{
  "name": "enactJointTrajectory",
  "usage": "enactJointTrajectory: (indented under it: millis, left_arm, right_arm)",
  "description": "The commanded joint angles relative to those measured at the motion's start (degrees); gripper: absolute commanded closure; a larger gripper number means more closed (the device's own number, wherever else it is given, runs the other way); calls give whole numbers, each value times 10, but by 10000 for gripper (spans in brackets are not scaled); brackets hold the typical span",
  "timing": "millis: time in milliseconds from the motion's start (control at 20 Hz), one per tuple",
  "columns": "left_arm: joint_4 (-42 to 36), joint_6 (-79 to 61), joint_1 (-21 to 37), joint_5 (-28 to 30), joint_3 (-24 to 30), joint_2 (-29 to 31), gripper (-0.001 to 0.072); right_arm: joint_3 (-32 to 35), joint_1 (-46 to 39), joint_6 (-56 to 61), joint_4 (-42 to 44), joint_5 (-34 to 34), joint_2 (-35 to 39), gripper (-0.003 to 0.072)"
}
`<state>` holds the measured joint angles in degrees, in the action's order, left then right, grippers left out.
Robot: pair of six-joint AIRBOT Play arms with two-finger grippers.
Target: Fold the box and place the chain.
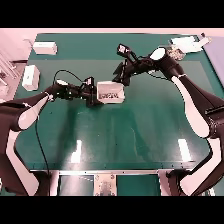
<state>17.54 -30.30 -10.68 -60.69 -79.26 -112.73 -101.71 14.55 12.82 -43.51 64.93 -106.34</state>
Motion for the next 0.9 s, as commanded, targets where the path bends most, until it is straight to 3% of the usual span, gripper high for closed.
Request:
enactJointTrajectory:
  millis: [0, 300, 600, 850]
  left_arm:
    - [0, 0, 0, 0, 0, 0, 240]
    - [0, 0, 0, 0, 0, 0, 240]
    - [0, 0, 0, 0, 0, 0, 240]
    - [0, 0, 0, 0, 0, 0, 240]
  right_arm:
    - [0, 0, 17, 0, 67, -2, 230]
    - [3, 1, 45, 0, 110, -2, 233]
    - [32, 2, 45, 0, 100, -2, 237]
    - [33, 3, 36, 2, 66, -2, 329]
